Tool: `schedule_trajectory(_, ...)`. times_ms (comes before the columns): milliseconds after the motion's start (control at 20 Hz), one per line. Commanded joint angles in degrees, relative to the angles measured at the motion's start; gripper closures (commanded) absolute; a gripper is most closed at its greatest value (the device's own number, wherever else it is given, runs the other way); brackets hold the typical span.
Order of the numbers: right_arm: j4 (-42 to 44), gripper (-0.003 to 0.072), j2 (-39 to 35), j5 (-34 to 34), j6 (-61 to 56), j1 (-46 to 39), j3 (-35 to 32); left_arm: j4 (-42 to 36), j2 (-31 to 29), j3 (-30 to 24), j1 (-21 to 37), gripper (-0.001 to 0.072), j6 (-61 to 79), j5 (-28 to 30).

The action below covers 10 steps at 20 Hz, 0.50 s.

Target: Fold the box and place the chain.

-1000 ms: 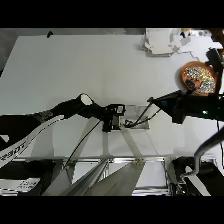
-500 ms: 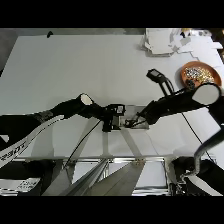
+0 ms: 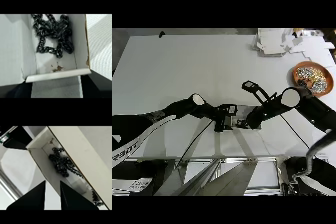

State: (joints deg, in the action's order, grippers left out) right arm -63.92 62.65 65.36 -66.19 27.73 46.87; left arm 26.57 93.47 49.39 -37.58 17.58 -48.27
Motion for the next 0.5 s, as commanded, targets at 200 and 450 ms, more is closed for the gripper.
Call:
schedule_trajectory(200,-12.00,0.0485,-2.82,14.08,-1.86,-2.56,14.08,0.02,-0.04,0.04,-0.02,0.0622,0.00,0.02)
schedule_trajectory(450,-20.28,0.0542,-2.58,11.04,-5.44,-14.49,19.43,0.02,-0.04,0.04,-0.02,0.0622,0.00,0.02)
